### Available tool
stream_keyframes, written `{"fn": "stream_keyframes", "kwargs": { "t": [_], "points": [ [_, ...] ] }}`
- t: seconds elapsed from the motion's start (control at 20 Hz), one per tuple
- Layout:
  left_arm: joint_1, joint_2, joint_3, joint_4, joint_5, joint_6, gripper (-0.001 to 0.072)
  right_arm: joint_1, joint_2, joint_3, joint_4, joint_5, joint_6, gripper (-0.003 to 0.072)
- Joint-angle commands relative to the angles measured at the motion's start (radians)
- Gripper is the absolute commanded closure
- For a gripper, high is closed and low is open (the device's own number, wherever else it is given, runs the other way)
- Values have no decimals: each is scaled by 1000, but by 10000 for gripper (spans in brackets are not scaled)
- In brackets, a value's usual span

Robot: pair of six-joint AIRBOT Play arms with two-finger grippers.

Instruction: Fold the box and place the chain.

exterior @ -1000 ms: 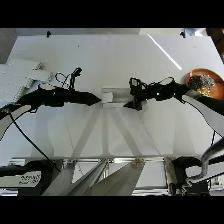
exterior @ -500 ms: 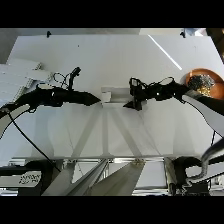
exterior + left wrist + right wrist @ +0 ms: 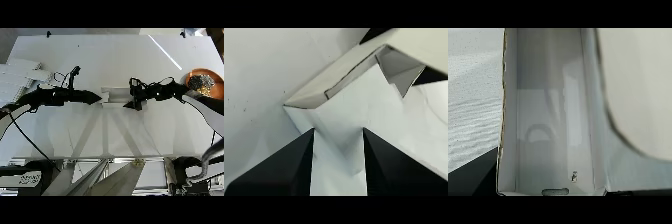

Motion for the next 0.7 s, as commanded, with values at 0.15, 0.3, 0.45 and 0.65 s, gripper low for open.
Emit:
{"fn": "stream_keyframes", "kwargs": {
  "t": [0.15, 0.3, 0.45, 0.65],
  "points": [
    [-39, -1, 0, -68, 19, 25, 364, 0, 0, 1, 0, 0, 0, 165],
    [-52, -1, 0, -31, 39, 24, 375, 0, 0, 1, 0, 0, 0, 165],
    [-78, 1, 0, 9, 98, 24, 375, 0, 0, 1, 0, 0, 0, 165],
    [-122, 1, 0, 8, 200, 21, 374, 0, 0, 1, 0, 0, 0, 165]
  ]
}}
